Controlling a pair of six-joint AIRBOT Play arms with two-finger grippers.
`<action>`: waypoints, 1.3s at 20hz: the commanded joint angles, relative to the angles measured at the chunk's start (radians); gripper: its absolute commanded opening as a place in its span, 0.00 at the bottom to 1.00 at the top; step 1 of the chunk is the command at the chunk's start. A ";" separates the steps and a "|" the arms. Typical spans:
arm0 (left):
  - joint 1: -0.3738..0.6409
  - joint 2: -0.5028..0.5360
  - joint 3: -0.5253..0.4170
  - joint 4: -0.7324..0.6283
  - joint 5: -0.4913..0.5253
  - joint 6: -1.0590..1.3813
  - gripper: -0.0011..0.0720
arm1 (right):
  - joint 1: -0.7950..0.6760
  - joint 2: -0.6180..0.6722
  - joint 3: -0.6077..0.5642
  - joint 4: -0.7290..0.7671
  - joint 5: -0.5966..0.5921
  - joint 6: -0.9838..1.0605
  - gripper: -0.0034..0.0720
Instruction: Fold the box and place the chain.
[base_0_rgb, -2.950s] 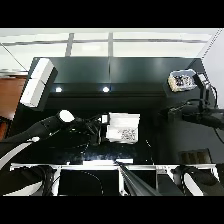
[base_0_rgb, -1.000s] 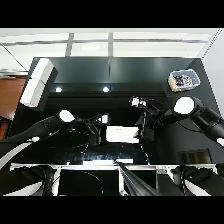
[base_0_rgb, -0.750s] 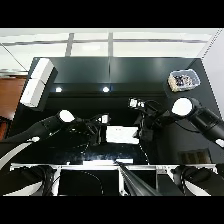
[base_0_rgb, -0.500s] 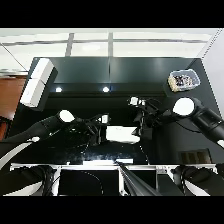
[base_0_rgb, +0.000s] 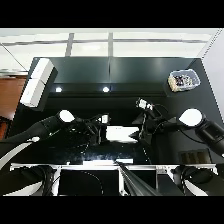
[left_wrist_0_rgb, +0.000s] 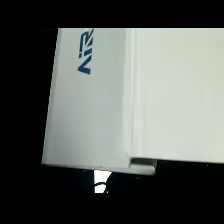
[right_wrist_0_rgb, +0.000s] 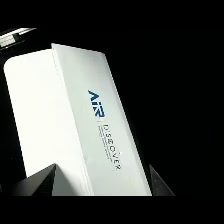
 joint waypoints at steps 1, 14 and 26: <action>0.000 0.000 0.001 0.000 0.001 0.000 0.64 | 0.001 0.006 -0.037 0.051 -0.007 -0.069 0.98; 0.000 0.000 0.001 0.000 0.001 0.000 0.64 | 0.110 0.006 -0.037 -0.149 -0.089 -0.076 0.98; 0.000 0.000 0.001 0.000 0.001 0.000 0.65 | 0.110 0.007 -0.034 -0.142 -0.089 -0.076 0.59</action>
